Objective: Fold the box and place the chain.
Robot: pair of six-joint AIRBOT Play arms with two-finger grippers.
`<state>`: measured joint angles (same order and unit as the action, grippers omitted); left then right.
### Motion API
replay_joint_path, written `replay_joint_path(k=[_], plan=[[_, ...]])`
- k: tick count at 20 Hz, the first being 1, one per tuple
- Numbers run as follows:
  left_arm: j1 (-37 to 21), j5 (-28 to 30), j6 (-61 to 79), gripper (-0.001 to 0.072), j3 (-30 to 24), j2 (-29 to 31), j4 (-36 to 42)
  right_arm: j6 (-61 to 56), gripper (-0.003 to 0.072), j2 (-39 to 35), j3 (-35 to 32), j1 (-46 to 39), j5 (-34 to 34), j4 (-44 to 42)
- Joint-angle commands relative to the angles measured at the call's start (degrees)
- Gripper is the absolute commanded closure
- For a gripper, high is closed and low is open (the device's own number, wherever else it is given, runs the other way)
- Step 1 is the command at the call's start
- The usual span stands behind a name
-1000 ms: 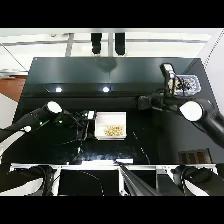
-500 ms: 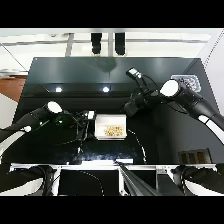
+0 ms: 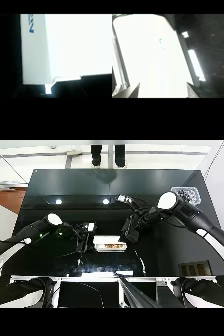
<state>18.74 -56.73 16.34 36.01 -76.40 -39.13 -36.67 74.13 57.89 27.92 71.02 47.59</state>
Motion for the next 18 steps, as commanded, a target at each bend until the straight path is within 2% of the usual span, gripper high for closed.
replay_joint_path(k=[1,5,13,14,15,16,17,18], plan=[[0.04,0.00,0.00,0.0200,-0.04,-0.04,-0.02,1.64,-0.0026,-0.04,0.02,2.97,-0.48,4.37],[0.04,0.00,0.00,0.0200,-0.04,-0.04,-0.02,0.87,-0.0025,-0.04,0.02,5.55,-5.51,7.85],[0.04,0.04,-0.02,0.0200,-0.04,-0.04,-0.02,0.44,-0.0013,-0.04,0.02,6.21,-5.88,10.10],[0.04,0.04,-0.02,0.0201,-0.04,-0.04,-0.02,0.44,0.0094,-0.04,0.02,6.25,-5.77,10.10],[0.04,0.04,-0.02,0.0200,-0.04,-0.04,-0.02,0.44,0.0150,-0.04,0.02,6.25,-5.64,10.10],[0.04,0.04,-0.02,0.0200,-0.04,-0.04,-0.02,0.44,0.0161,-0.04,0.02,6.25,-5.57,10.10],[0.04,0.04,-0.02,0.0201,-0.04,-0.04,-0.02,0.44,0.0274,-0.07,0.02,6.25,-5.27,10.05],[0.04,0.07,-0.04,0.0200,-0.04,-0.04,-0.02,0.44,0.0283,-0.04,0.02,6.25,-5.03,10.05]])
